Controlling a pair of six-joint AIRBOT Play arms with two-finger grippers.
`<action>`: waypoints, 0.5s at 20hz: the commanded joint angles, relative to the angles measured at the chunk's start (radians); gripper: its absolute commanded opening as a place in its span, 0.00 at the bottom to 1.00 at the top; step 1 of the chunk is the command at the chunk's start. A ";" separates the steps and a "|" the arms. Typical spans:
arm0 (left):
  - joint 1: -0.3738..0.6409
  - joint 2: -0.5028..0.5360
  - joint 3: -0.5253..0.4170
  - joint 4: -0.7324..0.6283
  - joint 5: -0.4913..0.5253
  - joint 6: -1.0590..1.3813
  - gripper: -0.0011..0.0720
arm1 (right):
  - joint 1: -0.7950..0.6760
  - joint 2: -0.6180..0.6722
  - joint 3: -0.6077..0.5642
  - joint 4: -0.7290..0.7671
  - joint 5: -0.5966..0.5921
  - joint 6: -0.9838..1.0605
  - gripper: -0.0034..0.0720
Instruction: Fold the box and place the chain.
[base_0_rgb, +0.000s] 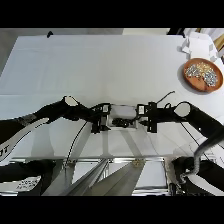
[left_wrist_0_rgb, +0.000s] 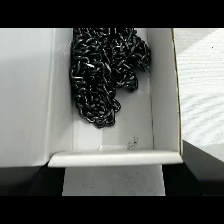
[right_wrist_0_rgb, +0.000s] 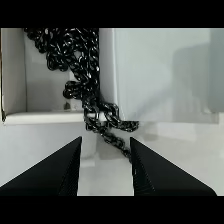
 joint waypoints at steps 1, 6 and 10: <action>0.001 0.001 0.000 0.000 0.000 0.000 0.30 | 0.001 -0.011 -0.004 0.071 -0.008 -0.085 0.50; 0.001 0.001 0.000 0.000 0.000 0.000 0.30 | 0.001 -0.011 -0.014 0.127 -0.029 -0.134 0.46; 0.001 0.001 0.000 0.000 0.000 0.000 0.30 | 0.001 -0.011 -0.014 0.133 -0.032 -0.134 0.33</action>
